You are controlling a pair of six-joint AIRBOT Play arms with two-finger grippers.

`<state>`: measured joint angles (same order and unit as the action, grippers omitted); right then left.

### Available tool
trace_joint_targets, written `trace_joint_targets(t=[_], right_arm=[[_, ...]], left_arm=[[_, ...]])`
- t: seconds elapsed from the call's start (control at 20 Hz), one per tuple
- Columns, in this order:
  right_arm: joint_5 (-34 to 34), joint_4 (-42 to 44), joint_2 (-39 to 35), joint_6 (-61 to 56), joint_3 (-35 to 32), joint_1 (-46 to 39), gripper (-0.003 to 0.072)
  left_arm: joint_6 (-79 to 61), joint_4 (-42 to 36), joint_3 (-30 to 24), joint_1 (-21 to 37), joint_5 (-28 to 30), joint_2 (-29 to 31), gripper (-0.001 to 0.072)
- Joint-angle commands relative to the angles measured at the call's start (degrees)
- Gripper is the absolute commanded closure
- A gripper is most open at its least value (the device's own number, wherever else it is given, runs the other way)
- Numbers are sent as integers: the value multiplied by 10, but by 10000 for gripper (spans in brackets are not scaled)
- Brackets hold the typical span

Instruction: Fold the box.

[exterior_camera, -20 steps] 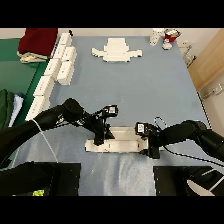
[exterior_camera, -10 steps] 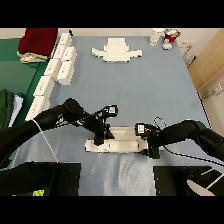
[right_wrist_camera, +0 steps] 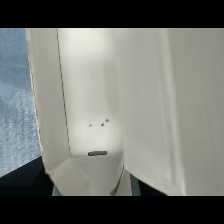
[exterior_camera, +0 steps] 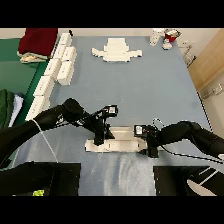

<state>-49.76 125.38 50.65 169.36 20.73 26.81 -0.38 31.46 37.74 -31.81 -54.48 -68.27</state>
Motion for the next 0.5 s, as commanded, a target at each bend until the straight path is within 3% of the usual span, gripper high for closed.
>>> trace_joint_targets(t=[0.0,0.35,0.45], right_arm=[[14,1,5,17,-8,0,43],[20,5,5,26,-9,1,45],[19,5,5,26,-12,2,187]], left_arm=[[0,0,0,0,0,0,697],[0,0,0,0,0,0,697],[0,0,0,0,0,0,697]])
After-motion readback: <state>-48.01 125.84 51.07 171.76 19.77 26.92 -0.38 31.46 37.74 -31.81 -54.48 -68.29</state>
